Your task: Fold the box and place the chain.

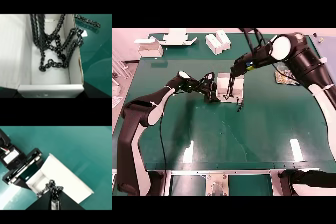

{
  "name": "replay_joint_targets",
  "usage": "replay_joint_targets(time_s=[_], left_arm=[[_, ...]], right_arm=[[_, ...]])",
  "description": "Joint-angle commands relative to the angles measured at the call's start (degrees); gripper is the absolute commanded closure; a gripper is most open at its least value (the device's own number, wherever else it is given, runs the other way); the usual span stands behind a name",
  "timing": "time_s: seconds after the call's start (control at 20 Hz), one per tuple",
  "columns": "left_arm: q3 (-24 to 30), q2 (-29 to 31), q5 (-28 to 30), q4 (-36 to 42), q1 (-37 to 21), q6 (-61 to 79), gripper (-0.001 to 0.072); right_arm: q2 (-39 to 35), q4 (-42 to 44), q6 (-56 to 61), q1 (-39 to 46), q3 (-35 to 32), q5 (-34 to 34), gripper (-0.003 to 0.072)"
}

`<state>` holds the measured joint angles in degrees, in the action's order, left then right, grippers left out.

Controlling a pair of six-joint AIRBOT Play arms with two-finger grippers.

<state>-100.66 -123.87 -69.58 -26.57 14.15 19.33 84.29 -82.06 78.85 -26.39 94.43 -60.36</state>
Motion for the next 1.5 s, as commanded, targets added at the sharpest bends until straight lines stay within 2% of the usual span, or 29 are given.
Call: replay_joint_targets(time_s=[0.0,0.05,0.15,0.25,0.45,0.7,0.85,1.05,1.1,1.15,1.25,1.45], left_arm=[[0.0,0.0,0.0,0.0,0.0,0.0,0.0305],[0.0,0.0,0.0,0.0,0.0,0.0,0.0305],[0.0,0.0,0.0,0.0,0.0,0.0,0.0305],[0.0,0.0,0.0,0.0,0.0,0.0,0.0305],[0.0,0.0,0.0,0.0,0.0,0.0,0.0305],[0.0,0.0,0.0,0.0,0.0,0.0,0.0305],[0.0,0.0,0.0,0.0,0.0,0.0,0.0305],[0.0,0.0,0.0,0.0,0.0,0.0,0.0305],[0.0,0.0,0.0,0.0,0.0,0.0,0.0305],[0.0,0.0,0.0,0.0,0.0,0.0,0.0305],[0.0,0.0,0.0,0.0,0.0,0.0,0.0305],[0.0,0.0,0.0,0.0,0.0,0.0,0.0305]], right_arm=[[1.8,0.2,0.0,0.2,-3.0,0.4,0.0681],[2.1,0.1,0.0,0.2,-3.7,1.0,0.0621],[2.5,0.0,0.0,0.2,-4.9,3.0,0.0388],[2.8,-0.1,0.0,0.2,-5.7,4.6,0.0373],[2.9,-1.3,0.0,0.2,-5.8,3.6,0.0372],[1.5,-1.5,4.4,3.0,-6.3,-7.2,0.0361],[-0.7,-1.5,7.0,4.7,-10.2,-10.1,0.0362],[-3.4,-1.5,11.1,5.0,-18.7,-10.2,0.0359],[-3.6,-1.5,12.0,5.0,-20.9,-10.2,0.0291],[-3.6,-1.5,12.7,5.0,-22.7,-9.8,0.0220],[-3.6,-0.9,12.7,5.0,-26.6,-6.3,0.0216],[-3.2,3.2,12.7,5.0,-32.0,6.0,0.0215]])
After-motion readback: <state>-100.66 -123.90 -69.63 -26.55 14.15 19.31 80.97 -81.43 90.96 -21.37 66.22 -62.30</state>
